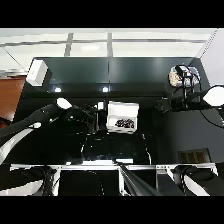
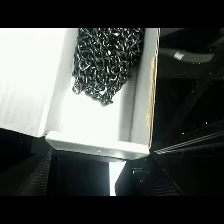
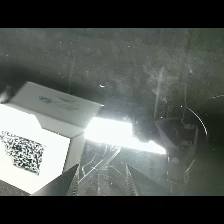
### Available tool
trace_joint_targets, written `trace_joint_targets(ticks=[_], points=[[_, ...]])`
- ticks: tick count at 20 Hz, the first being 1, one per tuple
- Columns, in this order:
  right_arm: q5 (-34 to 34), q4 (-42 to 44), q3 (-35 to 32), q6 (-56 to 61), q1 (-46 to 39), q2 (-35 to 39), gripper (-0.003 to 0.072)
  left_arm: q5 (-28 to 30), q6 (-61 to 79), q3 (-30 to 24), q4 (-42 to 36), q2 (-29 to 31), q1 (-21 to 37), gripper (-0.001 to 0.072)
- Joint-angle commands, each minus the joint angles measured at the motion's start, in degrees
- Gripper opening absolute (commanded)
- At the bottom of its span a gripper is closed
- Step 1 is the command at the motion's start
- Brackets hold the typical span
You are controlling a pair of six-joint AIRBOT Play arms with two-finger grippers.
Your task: Fold the box and place the chain.
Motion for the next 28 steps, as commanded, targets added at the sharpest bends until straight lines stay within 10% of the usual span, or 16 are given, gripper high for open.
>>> trace_joint_targets(ticks=[1, 28], points=[[-0.1, 0.0, 0.0, 0.0, 0.0, 0.0, 0.0345, -1.0, 0.2, 0.4, 1.3, -0.2, 1.1, 0.0713], [-1.1, 0.0, 0.0, 0.0, 0.0, 0.0, 0.0345, 2.0, 1.0, 1.9, -0.3, -1.4, -5.3, 0.0711]])
